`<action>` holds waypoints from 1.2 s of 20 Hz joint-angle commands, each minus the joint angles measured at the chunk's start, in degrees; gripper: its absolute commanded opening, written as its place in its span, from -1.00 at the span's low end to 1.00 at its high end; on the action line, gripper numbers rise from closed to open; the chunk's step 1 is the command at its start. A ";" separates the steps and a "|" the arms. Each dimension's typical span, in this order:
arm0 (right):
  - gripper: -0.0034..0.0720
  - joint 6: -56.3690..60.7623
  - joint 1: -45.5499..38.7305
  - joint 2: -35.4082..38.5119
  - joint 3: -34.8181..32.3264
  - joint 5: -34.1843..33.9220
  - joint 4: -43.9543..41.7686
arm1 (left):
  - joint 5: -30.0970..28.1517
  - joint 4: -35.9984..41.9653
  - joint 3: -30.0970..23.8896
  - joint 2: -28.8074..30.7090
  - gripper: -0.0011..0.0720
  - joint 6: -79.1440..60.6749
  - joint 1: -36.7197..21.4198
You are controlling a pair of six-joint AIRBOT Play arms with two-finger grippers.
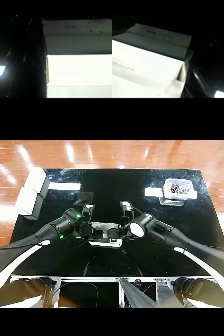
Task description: Fold the box and place the chain.
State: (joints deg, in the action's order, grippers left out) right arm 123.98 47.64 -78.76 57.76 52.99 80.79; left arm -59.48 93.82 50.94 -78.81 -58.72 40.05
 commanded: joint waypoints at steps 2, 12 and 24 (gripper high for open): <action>0.28 1.42 2.23 -3.61 3.13 1.92 1.33 | -0.07 0.00 0.04 -0.04 -0.89 0.00 0.04; -0.24 4.04 2.73 -3.78 3.13 3.76 6.32 | -0.02 0.00 0.04 -0.04 -0.89 0.00 0.04; -0.38 4.24 2.71 -7.13 3.13 3.76 6.40 | 0.11 0.13 0.07 -0.04 -0.89 0.00 0.04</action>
State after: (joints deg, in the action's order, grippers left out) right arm 128.18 50.33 -84.95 60.95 56.58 87.18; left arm -59.48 93.91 50.94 -78.81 -58.70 40.05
